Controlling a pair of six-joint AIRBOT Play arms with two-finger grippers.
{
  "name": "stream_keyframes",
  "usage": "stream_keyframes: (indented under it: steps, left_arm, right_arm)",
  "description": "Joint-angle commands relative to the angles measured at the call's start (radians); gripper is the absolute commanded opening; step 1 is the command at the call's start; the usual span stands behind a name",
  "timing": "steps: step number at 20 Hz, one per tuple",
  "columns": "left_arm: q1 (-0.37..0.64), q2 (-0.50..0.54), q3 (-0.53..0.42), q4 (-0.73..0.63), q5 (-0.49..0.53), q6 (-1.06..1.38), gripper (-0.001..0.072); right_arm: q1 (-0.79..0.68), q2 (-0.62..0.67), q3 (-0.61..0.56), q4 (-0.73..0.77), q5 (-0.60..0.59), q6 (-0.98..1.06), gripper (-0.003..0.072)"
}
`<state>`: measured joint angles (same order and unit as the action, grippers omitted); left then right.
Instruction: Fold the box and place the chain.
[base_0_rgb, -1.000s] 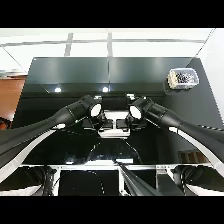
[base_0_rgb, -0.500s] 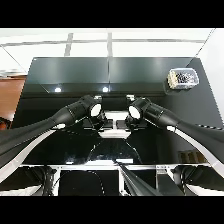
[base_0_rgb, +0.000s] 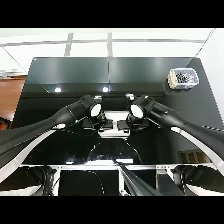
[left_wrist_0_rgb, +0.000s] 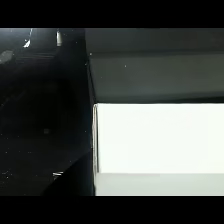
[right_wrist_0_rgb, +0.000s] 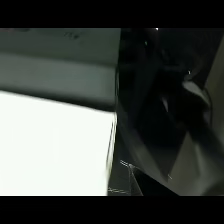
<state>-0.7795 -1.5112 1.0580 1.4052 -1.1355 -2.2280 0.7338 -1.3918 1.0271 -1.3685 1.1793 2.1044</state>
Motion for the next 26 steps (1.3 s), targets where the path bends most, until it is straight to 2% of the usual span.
stream_keyframes:
  steps: [1,4,6,7,8,12,14,16,19,21,23,25,26]
  left_arm:
    - [0.002,0.001,0.0,0.003,0.001,0.003,0.0031]
    - [0.004,0.001,0.0,0.003,0.002,0.003,0.0032]
    - [0.004,0.001,0.0,0.004,0.001,0.003,0.0032]
    - [0.004,0.001,0.0,0.003,0.0,0.003,0.0032]
    - [0.004,0.001,0.0,0.003,-0.001,0.003,0.0032]
    - [0.004,0.001,0.0,-0.001,0.0,0.003,0.0032]
    - [0.004,0.0,0.0,-0.001,0.002,0.002,0.0031]
    - [0.004,0.0,0.0,-0.001,-0.002,0.002,0.0032]
    - [0.004,0.0,0.0,-0.001,-0.003,0.002,0.0031]
    - [0.004,0.0,0.0,0.0,-0.001,0.002,0.0032]
    - [0.004,0.0,0.0,0.0,0.0,0.002,0.0032]
    - [0.004,0.0,0.0,0.0,0.0,0.002,0.0032]
    - [0.004,0.0,0.0,0.0,0.0,0.002,0.0032]
  right_arm:
    - [-0.008,0.134,0.011,-0.057,0.099,-0.117,0.0385]
    - [-0.066,0.322,0.016,-0.263,0.102,-0.131,0.0384]
    - [-0.132,0.388,0.016,-0.523,0.094,-0.13,0.0385]
    - [-0.177,0.389,0.016,-0.64,0.08,-0.13,0.0436]
    - [-0.252,0.375,0.016,-0.677,0.039,-0.145,0.072]
    - [-0.616,0.228,0.025,-0.47,-0.228,-0.18,0.072]
    - [-0.766,0.105,0.095,-0.31,-0.299,-0.18,0.072]
    - [-0.876,-0.053,0.235,-0.141,-0.276,-0.177,0.072]
    - [-0.972,-0.299,0.512,0.133,-0.128,-0.121,0.072]
    - [-0.978,-0.415,0.658,0.164,-0.06,-0.076,0.0719]
    - [-0.979,-0.489,0.743,0.173,-0.039,-0.004,0.0647]
    - [-0.979,-0.52,0.766,0.194,-0.05,0.025,0.0602]
    - [-0.979,-0.526,0.766,0.189,-0.05,0.047,0.0602]
